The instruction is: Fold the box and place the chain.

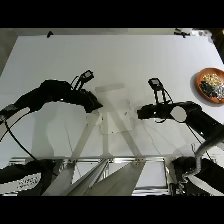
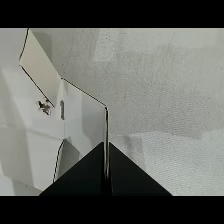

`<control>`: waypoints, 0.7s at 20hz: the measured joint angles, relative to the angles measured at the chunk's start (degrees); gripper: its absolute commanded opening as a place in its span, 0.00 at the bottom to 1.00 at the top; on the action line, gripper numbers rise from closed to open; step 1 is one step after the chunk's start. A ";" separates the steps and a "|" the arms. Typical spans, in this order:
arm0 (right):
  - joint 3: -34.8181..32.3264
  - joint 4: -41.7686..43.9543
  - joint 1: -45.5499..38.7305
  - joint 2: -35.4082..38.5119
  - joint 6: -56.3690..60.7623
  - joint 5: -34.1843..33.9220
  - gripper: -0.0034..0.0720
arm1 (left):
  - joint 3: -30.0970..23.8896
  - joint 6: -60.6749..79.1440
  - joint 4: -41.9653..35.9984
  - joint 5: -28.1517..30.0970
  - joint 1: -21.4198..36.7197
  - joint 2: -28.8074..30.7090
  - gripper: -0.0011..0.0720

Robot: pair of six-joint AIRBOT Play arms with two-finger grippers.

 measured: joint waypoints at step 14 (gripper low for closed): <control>0.02 0.31 0.00 0.02 -0.04 0.52 0.06 | 4.70 3.89 -5.68 2.99 -2.82 -7.10 0.02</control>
